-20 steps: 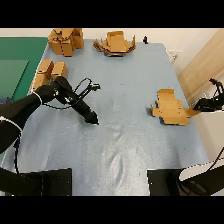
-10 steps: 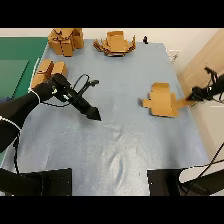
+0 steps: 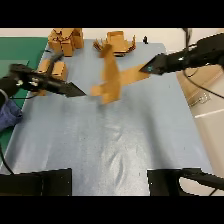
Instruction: Fold the box.
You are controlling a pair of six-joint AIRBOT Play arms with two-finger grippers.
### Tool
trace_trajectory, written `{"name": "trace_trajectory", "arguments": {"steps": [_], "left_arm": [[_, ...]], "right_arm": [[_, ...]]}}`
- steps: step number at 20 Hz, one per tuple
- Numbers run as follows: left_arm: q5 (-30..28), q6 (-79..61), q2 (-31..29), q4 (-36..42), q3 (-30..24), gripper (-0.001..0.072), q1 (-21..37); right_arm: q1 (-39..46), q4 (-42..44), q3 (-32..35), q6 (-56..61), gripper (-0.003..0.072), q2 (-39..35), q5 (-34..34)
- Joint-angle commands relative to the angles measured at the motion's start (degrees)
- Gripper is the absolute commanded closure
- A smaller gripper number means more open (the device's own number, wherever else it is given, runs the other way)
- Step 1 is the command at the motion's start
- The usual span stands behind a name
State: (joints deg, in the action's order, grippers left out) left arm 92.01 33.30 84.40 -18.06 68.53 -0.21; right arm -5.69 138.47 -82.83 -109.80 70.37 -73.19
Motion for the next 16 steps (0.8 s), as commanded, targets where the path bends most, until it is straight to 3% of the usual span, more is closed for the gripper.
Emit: {"name": "trace_trajectory", "arguments": {"steps": [1, 3, 6, 8, 11, 12, 13, 14, 16], "left_arm": [[6.0, 0.7, -3.3, 1.7, 0.1, 0.047, 7.9], [7.0, 1.1, -4.8, 0.4, 0.1, 0.047, 10.0], [5.8, 1.2, -5.7, -4.9, 0.0, 0.047, 10.0], [3.5, 1.0, -5.7, -9.4, -0.8, 0.047, 8.9], [-5.7, -0.3, -4.8, -15.8, -4.0, 0.0448, 4.9], [-9.6, -0.2, -4.1, -16.8, -5.0, 0.0292, 3.1], [-13.3, 0.4, -2.9, -17.1, -5.6, 0.0064, 1.0], [-16.2, 1.0, -1.6, -17.1, -5.7, 0.0025, -0.8], [-19.8, 0.2, 1.5, -17.1, -5.6, 0.0026, -4.2]], "right_arm": [[-9.0, 5.3, 10.2, 1.7, 0.0688, -3.9, 10.8], [-10.9, 4.9, 21.8, 0.7, 0.0687, -5.7, 18.5], [-11.0, 4.9, 38.6, -4.7, 0.0687, -5.9, 23.3], [-11.0, 4.9, 45.3, -9.5, 0.0687, -5.9, 28.5], [-11.1, 4.8, 48.9, -14.8, 0.0687, -5.9, 32.7], [-11.2, 4.8, 49.0, -16.4, 0.0687, -5.9, 33.5], [-11.4, 4.9, 49.0, -19.0, 0.0687, -5.9, 34.2], [-12.3, 4.9, 49.0, -21.3, 0.0688, -5.9, 35.6], [-12.9, 4.6, 49.0, -21.6, 0.0687, -5.9, 38.5]]}}
